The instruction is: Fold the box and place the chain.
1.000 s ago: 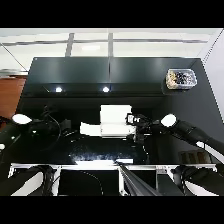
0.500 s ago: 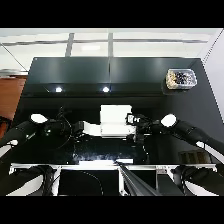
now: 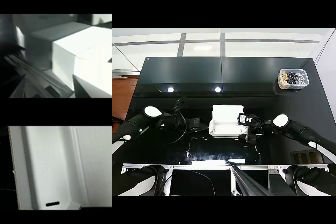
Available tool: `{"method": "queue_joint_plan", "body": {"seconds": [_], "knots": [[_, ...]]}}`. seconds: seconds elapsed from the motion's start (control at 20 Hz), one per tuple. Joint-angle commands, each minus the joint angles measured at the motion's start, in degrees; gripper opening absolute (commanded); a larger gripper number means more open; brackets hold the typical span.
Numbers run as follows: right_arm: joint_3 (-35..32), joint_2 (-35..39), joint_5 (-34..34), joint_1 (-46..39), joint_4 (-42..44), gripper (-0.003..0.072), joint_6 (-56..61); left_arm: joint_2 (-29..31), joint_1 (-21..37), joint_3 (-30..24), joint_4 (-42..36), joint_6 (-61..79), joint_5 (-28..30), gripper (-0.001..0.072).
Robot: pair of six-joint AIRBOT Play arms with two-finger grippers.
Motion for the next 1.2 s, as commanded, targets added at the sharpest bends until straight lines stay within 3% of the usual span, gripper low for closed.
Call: {"method": "queue_joint_plan", "body": {"seconds": [0.0, 0.25, 0.4, 0.75, 1.0, 1.05, 1.15], "knots": [[0.04, 0.0, 0.02, 0.0, 0.02, 0.0472, 0.02, 0.0, -3.78, 3.76, 2.86, -1.9, -0.17, 0.0699], [0.04, 0.0, 0.02, 0.0, 0.02, 0.0472, 0.02, 0.0, -10.01, 8.11, 13.84, -12.87, 2.45, 0.0699], [0.04, 0.0, 0.02, 0.0, 0.02, 0.0472, 0.02, 0.0, -12.2, 8.26, 14.25, -15.32, 4.46, 0.0699], [0.04, 0.0, 0.02, 0.0, 0.02, 0.0473, 0.02, 0.0, -11.5, 8.44, 13.99, -15.76, 3.23, 0.0698], [0.04, 0.0, 0.0, 0.0, 0.02, 0.0472, 0.02, -0.2, -16.68, 9.05, 15.04, -18.36, 5.75, 0.0674], [0.04, 0.0, 0.0, 0.0, 0.02, 0.0472, 0.02, -0.42, -18.43, 9.79, 17.62, -21.33, 6.67, 0.0628], [0.04, 0.0, 0.02, 0.0, 0.02, 0.0472, 0.02, -1.6, -21.92, 12.46, 27.56, -33.81, 7.21, 0.0609]]}}
